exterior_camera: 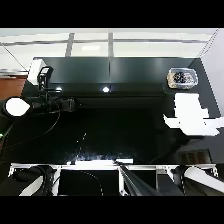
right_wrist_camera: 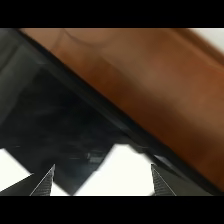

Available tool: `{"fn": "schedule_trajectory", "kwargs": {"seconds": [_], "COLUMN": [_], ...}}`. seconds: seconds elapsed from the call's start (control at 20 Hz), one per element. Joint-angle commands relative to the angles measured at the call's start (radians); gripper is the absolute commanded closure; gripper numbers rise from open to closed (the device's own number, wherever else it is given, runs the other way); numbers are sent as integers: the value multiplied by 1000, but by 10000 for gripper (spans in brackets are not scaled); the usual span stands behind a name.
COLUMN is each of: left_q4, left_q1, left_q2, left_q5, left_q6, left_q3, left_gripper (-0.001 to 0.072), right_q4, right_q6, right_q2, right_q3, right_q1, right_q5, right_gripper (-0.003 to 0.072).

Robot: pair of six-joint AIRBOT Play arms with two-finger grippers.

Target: Fold the box and place the chain.

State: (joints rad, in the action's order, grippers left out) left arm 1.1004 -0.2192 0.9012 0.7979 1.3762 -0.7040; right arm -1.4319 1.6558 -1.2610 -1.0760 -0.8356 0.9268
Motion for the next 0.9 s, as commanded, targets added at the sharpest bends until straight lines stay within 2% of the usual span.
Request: {"fn": "schedule_trajectory", "kwargs": {"seconds": [0.0,0.1,0.15,0.2,0.35,0.5,0.65,0.7,0.75,0.8,0.85], "left_q4": [5,5,2,-6,-29,-43,-43,-43,-43,-43,-43], "left_q1": [-6,-5,-5,-5,-5,-5,-5,-5,-5,-5,-5], "left_q2": [1,1,1,1,1,1,1,1,1,1,1], "left_q5": [9,7,7,7,10,11,10,11,11,11,11], "left_q6": [-1,0,0,0,0,0,0,0,0,0,0], "left_q3": [0,0,0,0,0,0,0,0,0,0,0], "left_gripper": [8,8,8,8,8,9,9,8,8,9,9], "right_q4": [220,386,512,579,612,642,513,520,536,541,537], "right_q6": [-268,-484,-641,-703,-710,-734,-733,-733,-733,-733,-733], "right_q2": [-122,-205,-259,-311,-424,-484,-510,-510,-510,-509,-509], "right_q3": [-60,-100,-127,-155,-220,-241,-245,-245,-245,-245,-245], "right_q1": [-252,-327,-353,-365,-352,-320,-283,-278,-275,-270,-264], "right_q5": [148,264,377,449,497,529,540,534,534,539,548], "right_gripper": [-28,-28,-28,-28,-27,-27,14,103,233,320,503]}}
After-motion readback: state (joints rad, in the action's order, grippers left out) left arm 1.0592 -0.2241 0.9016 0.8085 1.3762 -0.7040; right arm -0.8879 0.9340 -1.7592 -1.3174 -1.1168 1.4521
